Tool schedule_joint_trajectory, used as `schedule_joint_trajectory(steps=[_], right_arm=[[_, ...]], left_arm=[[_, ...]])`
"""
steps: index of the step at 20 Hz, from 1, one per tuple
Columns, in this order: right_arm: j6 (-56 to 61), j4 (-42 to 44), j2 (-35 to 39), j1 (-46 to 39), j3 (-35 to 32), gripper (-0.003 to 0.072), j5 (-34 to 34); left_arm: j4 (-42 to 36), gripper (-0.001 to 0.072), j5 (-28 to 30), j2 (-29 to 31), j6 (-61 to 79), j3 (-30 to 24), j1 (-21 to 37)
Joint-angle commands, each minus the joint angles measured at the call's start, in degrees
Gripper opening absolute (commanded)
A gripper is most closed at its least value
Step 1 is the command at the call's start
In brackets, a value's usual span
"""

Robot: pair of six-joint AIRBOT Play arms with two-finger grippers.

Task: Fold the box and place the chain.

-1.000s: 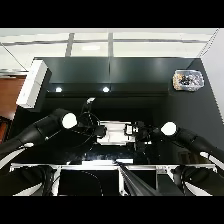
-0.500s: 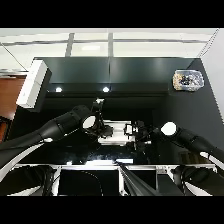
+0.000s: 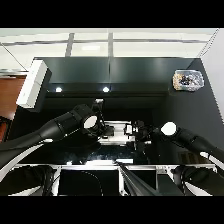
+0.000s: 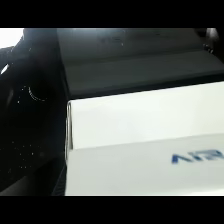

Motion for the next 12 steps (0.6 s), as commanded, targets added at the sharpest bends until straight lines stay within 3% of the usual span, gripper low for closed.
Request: schedule_joint_trajectory(steps=[1, 6, 8, 11, 12], right_arm=[[0.02, 0.02, -0.02, 0.04, 0.02, 0.0431, 0.07], [0.02, 0.02, -0.02, 0.04, 0.02, 0.0431, 0.07], [0.02, 0.02, -0.02, 0.04, 0.02, 0.0431, 0.07], [0.02, 0.02, -0.02, 0.04, 0.02, 0.0431, 0.04], [0.02, 0.02, -0.02, 0.04, 0.02, 0.0431, 0.07]], left_arm=[[-1.03, 0.0408, -1.05, 1.09, -0.31, 0.11, 0.02], [-2.6, 0.0399, -0.9, 1.09, -0.17, 0.11, -0.26], [-2.14, 0.0339, -1.44, 0.96, 0.11, 0.11, -0.24], [-0.59, 0.0316, -3.08, 0.0, 0.02, 0.11, -0.72], [0.28, 0.027, -2.97, -0.52, -0.13, 0.11, -1.29]])
